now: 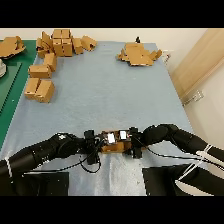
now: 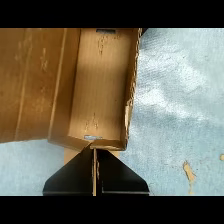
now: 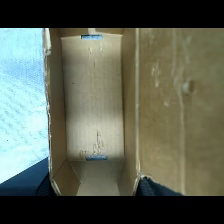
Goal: Fold the box.
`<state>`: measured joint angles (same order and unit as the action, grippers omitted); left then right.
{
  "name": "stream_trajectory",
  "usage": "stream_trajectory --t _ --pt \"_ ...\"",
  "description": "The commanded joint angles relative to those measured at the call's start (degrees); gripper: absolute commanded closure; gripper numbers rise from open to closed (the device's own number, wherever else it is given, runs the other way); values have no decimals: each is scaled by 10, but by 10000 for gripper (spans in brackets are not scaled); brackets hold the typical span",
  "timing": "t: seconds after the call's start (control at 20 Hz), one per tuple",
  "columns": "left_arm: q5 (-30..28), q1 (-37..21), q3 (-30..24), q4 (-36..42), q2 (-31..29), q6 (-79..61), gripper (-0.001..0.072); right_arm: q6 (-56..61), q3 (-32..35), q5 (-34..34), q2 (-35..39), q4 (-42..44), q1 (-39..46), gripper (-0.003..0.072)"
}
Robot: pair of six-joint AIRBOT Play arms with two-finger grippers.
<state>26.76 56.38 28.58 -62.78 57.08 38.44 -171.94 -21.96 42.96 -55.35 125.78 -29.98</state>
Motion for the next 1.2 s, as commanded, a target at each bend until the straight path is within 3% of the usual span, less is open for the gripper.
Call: stream_trajectory --t 0.0,0.25,0.45,0.5,0.6,1.15 --pt "-15 5 1 0 1 -10 669 0 0 0 0 0 0 192" --pt "-69 22 0 0 11 -10 669 0 0 0 0 0 0 192" --pt "-73 22 0 0 22 -10 666 0 0 0 0 0 0 192" --pt "-73 22 0 0 22 -10 634 0 0 0 0 0 0 192" --pt "-73 22 0 2 22 -9 331 0 0 0 0 0 0 192" --pt "-73 22 0 16 22 -9 331 0 0 0 0 0 0 192"
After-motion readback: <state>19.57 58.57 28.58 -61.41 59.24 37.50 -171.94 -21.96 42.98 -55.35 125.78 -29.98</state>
